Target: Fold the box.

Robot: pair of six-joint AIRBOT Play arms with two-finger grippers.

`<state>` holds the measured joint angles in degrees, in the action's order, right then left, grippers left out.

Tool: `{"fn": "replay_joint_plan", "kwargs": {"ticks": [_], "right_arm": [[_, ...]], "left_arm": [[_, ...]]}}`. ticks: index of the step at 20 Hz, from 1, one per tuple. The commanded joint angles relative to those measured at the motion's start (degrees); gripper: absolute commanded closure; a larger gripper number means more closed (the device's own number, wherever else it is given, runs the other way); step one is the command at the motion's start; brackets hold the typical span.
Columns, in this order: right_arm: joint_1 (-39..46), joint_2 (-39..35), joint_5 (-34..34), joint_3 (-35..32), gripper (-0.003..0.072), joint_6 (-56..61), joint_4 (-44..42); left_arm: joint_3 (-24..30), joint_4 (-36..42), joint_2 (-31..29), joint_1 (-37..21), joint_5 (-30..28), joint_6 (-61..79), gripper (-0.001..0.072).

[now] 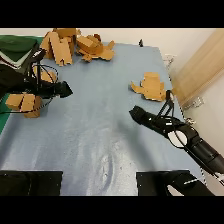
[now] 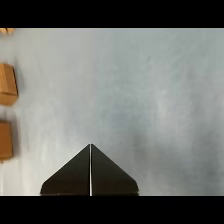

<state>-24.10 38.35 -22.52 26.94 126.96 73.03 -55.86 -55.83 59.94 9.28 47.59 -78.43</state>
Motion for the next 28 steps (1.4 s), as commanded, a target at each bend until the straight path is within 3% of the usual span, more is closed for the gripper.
{"fn": "replay_joint_plan", "kwargs": {"ticks": [1,6,10,12,14,17,21,28], "right_arm": [[8.4,1.3,1.2,2.9,0.0681,2.1,1.8],[33.3,11.4,-19.5,16.9,0.0681,-11.8,2.3],[45.8,21.5,-20.6,27.9,0.0681,-16.7,0.4],[51.0,28.3,-22.3,35.4,0.0657,-26.5,-4.4],[54.9,36.2,-26.0,43.9,0.0252,-36.0,-10.0],[57.2,47.1,-29.6,54.8,0.0229,-42.9,-13.7],[57.3,58.5,-31.6,64.2,0.0200,-46.1,-13.8],[57.2,70.4,-36.5,68.7,0.0200,-54.6,-20.3]], "left_arm": [[0.3,0.5,2.1,-0.1,-1.9,-5.7,0.0020],[0.6,0.5,8.2,-0.1,-0.9,-5.6,0.0020],[0.6,1.0,10.4,0.0,-0.7,-5.6,0.0020],[0.6,1.0,10.4,0.0,-0.7,-5.6,0.0020],[0.6,1.9,10.4,0.0,-0.7,-5.6,0.0020],[0.6,2.1,10.4,0.0,-1.0,-5.6,0.0020],[0.6,2.1,10.4,0.0,-1.6,-5.6,0.0020],[0.6,2.1,10.4,0.0,-1.6,-5.6,0.0020]]}}
